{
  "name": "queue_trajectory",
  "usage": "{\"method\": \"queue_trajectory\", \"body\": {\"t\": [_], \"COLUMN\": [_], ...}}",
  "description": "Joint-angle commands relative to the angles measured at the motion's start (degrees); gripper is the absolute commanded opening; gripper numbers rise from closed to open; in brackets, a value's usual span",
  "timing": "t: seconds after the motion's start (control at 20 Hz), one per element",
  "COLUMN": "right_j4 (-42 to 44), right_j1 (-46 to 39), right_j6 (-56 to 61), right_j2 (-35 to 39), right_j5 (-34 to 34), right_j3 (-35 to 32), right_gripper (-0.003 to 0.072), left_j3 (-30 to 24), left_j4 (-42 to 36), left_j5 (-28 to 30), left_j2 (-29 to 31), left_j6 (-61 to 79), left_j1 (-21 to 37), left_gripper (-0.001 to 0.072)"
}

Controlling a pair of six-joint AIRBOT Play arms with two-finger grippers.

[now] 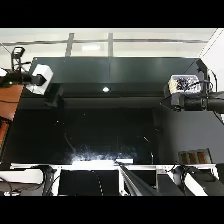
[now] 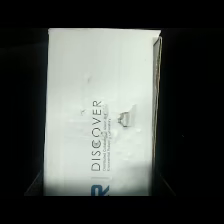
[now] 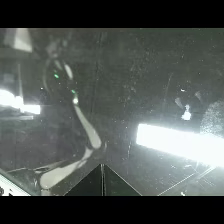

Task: Fold the box and place the chain.

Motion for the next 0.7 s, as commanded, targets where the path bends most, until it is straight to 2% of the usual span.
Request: {"method": "queue_trajectory", "body": {"t": [0.0, 0.15, 0.3, 0.35, 0.45, 0.55, 0.65], "right_j4": [0.0, 0.0, -0.1, -0.1, -0.1, -0.1, -0.1], "right_j1": [0.0, 0.0, 0.0, 0.0, 0.0, 0.0, 0.0], "right_j6": [0.3, 0.4, 0.4, 0.5, 0.5, 0.5, 0.5], "right_j2": [0.0, 0.0, 0.0, 0.0, 0.0, 0.0, 0.0], "right_j5": [0.1, -0.1, -0.2, -0.2, -0.1, -0.1, -0.2], "right_j3": [0.0, 0.0, 0.0, 0.0, 0.0, 0.0, 0.0], "right_gripper": [0.0024, 0.0024, 0.0023, 0.0024, 0.0024, 0.0024, 0.0023], "left_j3": [10.3, 16.2, 18.3, 18.3, 18.3, 20.2, 25.6], "left_j4": [0.5, 4.7, 6.8, 6.9, 6.9, 6.9, 7.0], "left_j5": [-1.6, -2.1, -1.6, -1.5, -1.3, -4.8, -12.7], "left_j2": [-9.2, -14.0, -16.3, -16.7, -16.7, -16.3, -16.3], "left_j6": [-5.9, -5.9, -6.4, -7.1, -7.6, -7.6, -9.3], "left_j1": [3.1, 2.0, 1.7, 1.6, 1.3, 1.0, 1.2], "left_gripper": [0.0556, 0.0559, 0.0567, 0.0691, 0.072, 0.072, 0.072]}}
